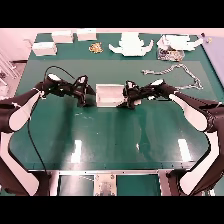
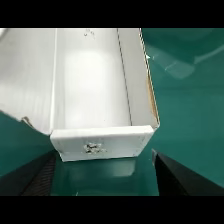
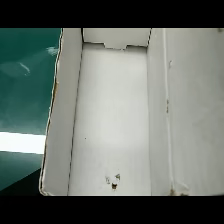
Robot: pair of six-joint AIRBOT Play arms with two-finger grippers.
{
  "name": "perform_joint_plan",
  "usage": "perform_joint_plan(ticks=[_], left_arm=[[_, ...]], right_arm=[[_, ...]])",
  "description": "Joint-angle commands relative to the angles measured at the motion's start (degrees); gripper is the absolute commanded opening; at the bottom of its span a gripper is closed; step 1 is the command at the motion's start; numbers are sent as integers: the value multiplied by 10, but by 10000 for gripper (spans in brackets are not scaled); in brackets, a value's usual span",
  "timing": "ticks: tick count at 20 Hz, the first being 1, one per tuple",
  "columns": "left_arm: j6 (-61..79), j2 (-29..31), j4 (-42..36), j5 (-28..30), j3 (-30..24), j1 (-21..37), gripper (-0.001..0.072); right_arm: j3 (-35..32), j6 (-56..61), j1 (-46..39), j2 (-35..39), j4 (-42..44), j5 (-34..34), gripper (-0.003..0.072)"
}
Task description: Fold the box and place the chain.
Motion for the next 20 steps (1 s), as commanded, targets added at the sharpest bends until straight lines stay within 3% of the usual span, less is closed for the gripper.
perform_joint_plan(ticks=[1,7,20], left_arm=[[4,0,-19,10,0,0,720],[-6,-9,-28,-6,0,-2,720],[-2,-27,-44,61,0,-30,720]], right_arm=[[0,0,0,0,0,0,583],[0,0,0,0,0,0,583],[0,0,0,0,0,0,583]])
